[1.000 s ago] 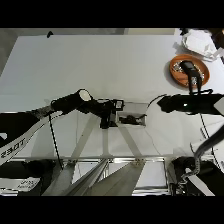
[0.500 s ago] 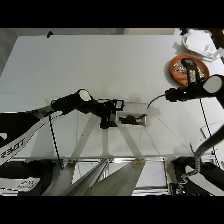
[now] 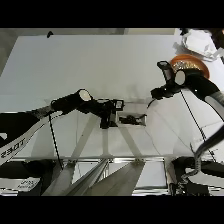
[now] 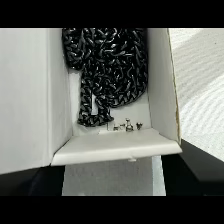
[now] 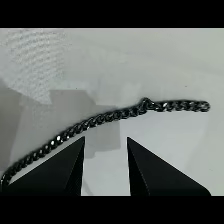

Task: Fold the box and place the chain.

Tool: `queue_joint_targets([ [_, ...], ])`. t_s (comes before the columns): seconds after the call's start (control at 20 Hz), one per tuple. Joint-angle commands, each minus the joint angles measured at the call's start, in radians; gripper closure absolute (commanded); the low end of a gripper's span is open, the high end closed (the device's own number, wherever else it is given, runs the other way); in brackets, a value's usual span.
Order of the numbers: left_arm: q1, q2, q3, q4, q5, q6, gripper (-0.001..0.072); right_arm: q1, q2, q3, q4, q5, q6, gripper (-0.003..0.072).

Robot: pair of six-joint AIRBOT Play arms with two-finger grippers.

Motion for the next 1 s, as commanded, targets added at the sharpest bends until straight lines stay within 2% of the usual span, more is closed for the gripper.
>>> queue_joint_targets([
  [0.0, 0.0, 0.0, 0.0, 0.0, 0.0, 0.0, 0.0371, 0.016, -0.047, 0.01, -0.02, 0.003, 0.026, 0.0375],
  [0.05, 0.0, 0.0, 0.0, 0.0, 0.0, 0.0, 0.0371, 0.016, -0.054, 0.01, -0.02, 0.004, 0.031, 0.0347],
  [0.85, 0.0, 0.0, 0.0, 0.0, 0.0, 0.0, 0.0371, 0.018, -0.107, 0.01, -0.009, 0.011, 0.084, 0.0347],
  [0.9, 0.0, 0.0, 0.0, 0.0, 0.0, 0.0, 0.0371, 0.018, -0.107, 0.01, -0.009, 0.011, 0.084, 0.0359],
  [0.95, 0.0, 0.0, 0.0, 0.0, 0.0, 0.0, 0.0371, 0.018, -0.107, 0.01, -0.009, 0.011, 0.084, 0.0436],
])
